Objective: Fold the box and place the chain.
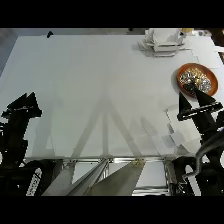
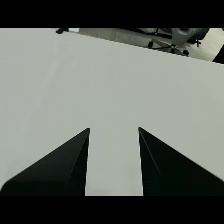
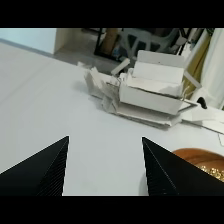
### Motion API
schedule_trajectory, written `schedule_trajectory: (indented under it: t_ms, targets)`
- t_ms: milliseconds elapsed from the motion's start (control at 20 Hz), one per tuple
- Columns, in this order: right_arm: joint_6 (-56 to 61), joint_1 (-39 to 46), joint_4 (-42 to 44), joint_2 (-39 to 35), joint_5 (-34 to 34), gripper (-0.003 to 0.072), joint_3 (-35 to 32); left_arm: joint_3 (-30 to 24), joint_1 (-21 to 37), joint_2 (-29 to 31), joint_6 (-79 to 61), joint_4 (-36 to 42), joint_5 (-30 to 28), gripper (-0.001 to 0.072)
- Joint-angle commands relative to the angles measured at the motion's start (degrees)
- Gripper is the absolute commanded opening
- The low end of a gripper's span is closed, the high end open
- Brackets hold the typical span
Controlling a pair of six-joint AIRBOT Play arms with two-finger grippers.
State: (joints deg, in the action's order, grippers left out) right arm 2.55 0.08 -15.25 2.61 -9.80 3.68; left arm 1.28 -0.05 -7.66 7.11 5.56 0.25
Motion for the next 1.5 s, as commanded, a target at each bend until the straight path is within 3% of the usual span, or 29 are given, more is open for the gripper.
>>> schedule_trajectory:
  t_ms: [0, 200, 450, 700, 900, 1150, 1200, 1350, 1450]
  targets:
    - [-0.11, 0.04, -0.42, 0.02, 0.28, 0.0472, -0.02, -0.02, 0.00, -0.02, -0.02, -0.02, -0.02, 0.0336]
    - [-4.57, 0.04, -10.49, 0.02, 5.33, 0.0472, -0.02, -0.04, 0.00, -0.02, -0.02, -0.02, -0.02, 0.0336]
    - [-4.17, 0.04, -11.06, 0.02, 13.07, 0.0472, 0.00, -0.04, 0.00, -0.02, -0.02, -0.02, -0.02, 0.0336]
    - [12.57, 0.02, -9.90, 0.00, 10.27, 0.0472, 0.04, -0.02, 0.00, -0.02, 0.00, -0.02, 0.00, 0.0336]
    - [32.79, 0.04, -6.62, 0.02, 3.89, 0.0459, 0.42, -0.02, 0.00, -0.02, -0.02, -0.02, -0.02, 0.0336]
    - [45.33, 0.04, -6.58, 0.02, -21.33, 0.0461, 0.42, -0.04, 0.00, -0.02, 0.00, -0.02, -0.02, 0.0336]
    - [44.96, 0.04, -6.58, 0.02, -23.71, 0.0461, 0.42, -0.02, 0.00, -0.02, -0.02, -0.02, 0.00, 0.0336]
    - [52.06, 0.04, -8.96, 0.42, -23.85, 0.0461, 1.84, -0.02, 0.00, -0.04, -0.02, -0.02, 0.00, 0.0336]
    - [65.70, 0.07, -20.24, 3.41, -23.28, 0.0462, 6.25, -0.02, 0.00, -0.02, 0.00, -0.02, 0.00, 0.0336]
